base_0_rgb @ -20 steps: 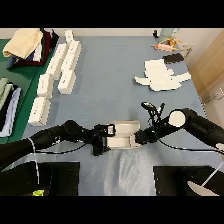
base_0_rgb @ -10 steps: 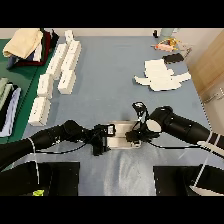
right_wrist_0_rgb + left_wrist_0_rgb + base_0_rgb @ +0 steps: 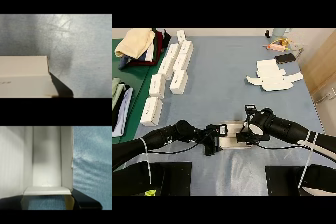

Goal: Fold the box.

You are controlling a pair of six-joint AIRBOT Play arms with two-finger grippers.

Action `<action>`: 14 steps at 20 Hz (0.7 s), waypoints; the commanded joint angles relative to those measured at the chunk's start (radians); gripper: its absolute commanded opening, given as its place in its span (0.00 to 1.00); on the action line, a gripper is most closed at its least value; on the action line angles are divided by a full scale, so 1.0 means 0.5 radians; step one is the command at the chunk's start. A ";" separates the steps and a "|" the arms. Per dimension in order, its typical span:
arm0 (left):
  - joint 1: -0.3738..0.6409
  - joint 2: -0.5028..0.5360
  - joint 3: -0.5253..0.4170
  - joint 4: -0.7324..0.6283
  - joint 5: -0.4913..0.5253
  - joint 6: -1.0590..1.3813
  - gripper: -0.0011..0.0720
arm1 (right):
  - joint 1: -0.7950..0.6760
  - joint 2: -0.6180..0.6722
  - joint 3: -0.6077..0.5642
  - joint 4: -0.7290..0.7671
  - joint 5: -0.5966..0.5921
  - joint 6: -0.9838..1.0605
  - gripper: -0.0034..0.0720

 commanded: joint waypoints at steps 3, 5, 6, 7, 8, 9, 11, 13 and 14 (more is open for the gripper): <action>0.000 0.001 0.002 0.000 0.001 0.000 0.63 | 0.011 -0.015 0.002 -0.008 0.031 0.034 0.14; 0.000 0.000 0.002 0.000 0.001 0.000 0.63 | 0.011 -0.014 0.002 0.053 0.032 -0.028 0.67; 0.000 0.000 0.002 0.000 0.001 0.000 0.63 | 0.011 -0.011 0.002 0.076 0.032 -0.051 0.68; 0.000 0.001 0.002 0.000 0.001 0.000 0.63 | 0.011 -0.007 0.002 0.079 0.032 -0.056 0.68; 0.000 0.000 0.002 0.000 0.001 0.000 0.63 | 0.011 -0.002 0.002 0.079 0.032 -0.056 0.68; 0.000 0.000 0.002 0.000 0.001 0.000 0.63 | 0.011 0.002 0.002 0.078 0.032 -0.055 0.68; 0.000 0.001 0.002 0.000 0.001 0.000 0.63 | 0.011 0.002 0.002 0.069 0.033 -0.056 0.68; 0.000 0.001 0.002 0.000 0.000 0.000 0.63 | 0.011 0.014 0.004 0.073 0.033 -0.057 0.68; 0.000 0.001 0.002 0.000 0.001 0.000 0.63 | 0.009 0.040 0.007 0.078 0.035 -0.065 0.68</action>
